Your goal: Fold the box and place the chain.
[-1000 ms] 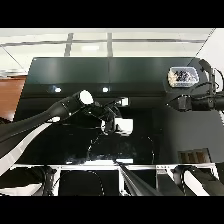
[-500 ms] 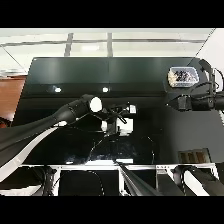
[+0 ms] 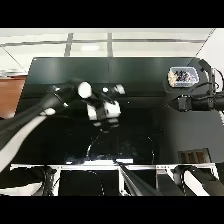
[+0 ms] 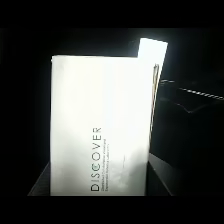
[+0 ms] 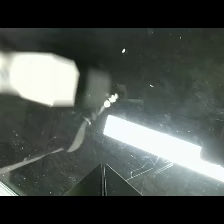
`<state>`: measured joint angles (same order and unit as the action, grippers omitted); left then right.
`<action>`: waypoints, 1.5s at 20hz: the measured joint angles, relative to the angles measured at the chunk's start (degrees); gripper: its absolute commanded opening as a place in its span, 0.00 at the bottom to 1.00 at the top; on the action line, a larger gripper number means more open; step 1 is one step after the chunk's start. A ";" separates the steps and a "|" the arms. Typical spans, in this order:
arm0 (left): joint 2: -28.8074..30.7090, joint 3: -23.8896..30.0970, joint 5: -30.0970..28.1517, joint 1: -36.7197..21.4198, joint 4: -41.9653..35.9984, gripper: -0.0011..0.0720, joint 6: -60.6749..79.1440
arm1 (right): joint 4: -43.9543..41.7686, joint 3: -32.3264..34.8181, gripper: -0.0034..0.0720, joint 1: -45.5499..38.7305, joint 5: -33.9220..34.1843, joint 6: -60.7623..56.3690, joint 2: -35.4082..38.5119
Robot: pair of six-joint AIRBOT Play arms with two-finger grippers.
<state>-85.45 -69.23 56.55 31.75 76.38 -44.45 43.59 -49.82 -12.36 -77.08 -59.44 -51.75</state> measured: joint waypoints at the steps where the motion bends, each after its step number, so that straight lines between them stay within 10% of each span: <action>1: 0.20 -0.83 0.59 -4.00 2.27 0.34 -3.96 | 0.00 0.00 0.07 0.00 0.02 -0.02 0.00; 9: -4.24 -12.63 0.20 -38.16 9.14 0.34 -22.21 | -0.04 0.00 0.07 0.00 1.70 -0.17 0.00; 15: -19.58 -30.03 0.70 -47.17 7.50 0.34 -24.13 | -0.07 0.00 0.07 0.00 6.51 -0.17 0.00; 16: -22.05 -32.35 1.25 -47.45 7.32 0.51 -24.13 | -0.07 0.00 0.07 0.00 6.91 -0.17 -0.02; 17: -24.11 -34.27 1.05 -47.54 7.10 1.00 -24.35 | -0.07 0.00 0.07 0.00 7.19 -0.22 -0.02; 20: -27.71 -39.58 1.90 -46.88 7.48 0.99 -24.94 | -0.07 0.00 0.07 0.00 7.69 -0.63 0.00; 22: -28.28 -44.96 4.20 -46.12 8.72 0.92 -26.60 | -0.07 0.00 0.07 0.00 7.89 -0.68 -0.02; 25: -24.96 -49.75 7.48 -45.35 9.51 0.05 -36.11 | -0.07 0.00 0.07 0.00 8.92 -0.85 -0.02; 30: -12.28 -39.87 19.15 -43.12 4.85 0.05 -41.81 | -0.02 0.26 0.07 0.00 9.60 0.70 0.00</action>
<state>-97.73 -109.10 75.70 -11.38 81.23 -86.26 43.57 -49.56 -12.36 -67.48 -58.74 -51.75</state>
